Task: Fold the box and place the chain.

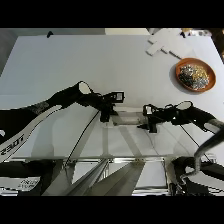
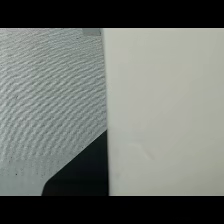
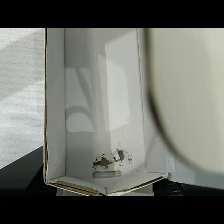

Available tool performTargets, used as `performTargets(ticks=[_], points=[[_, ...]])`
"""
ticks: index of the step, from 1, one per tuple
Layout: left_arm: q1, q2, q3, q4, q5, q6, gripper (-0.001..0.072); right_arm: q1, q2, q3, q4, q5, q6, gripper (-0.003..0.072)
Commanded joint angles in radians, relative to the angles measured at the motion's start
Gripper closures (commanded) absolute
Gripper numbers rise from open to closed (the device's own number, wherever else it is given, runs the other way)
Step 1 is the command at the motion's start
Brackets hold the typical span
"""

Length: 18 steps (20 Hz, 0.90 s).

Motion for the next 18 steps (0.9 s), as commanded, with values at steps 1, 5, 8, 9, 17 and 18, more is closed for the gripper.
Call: performTargets(ticks=[1, 5, 8, 9, 17, 18], points=[[0.000, 0.001, 0.000, 0.001, 0.000, 0.000, 0.0701, 0.000, -0.001, 0.000, -0.002, -0.008, 0.000, 0.0392], [0.000, 0.001, 0.000, 0.000, 0.000, 0.000, 0.0701, 0.000, -0.001, 0.000, -0.002, -0.008, 0.000, 0.0392], [0.000, 0.001, 0.000, -0.005, -0.002, 0.000, 0.0703, 0.000, -0.001, 0.000, -0.002, -0.008, 0.000, 0.0392], [0.000, 0.001, 0.000, -0.005, 0.004, 0.001, 0.0703, 0.000, -0.001, 0.000, -0.002, -0.008, 0.000, 0.0392], [0.003, 0.033, 0.000, 0.007, -0.022, -0.026, 0.0153, 0.000, -0.001, 0.000, -0.002, -0.008, 0.000, 0.0392], [0.003, 0.051, 0.000, 0.021, -0.023, -0.031, 0.0132, 0.000, -0.001, 0.000, -0.002, -0.008, 0.000, 0.0392]])
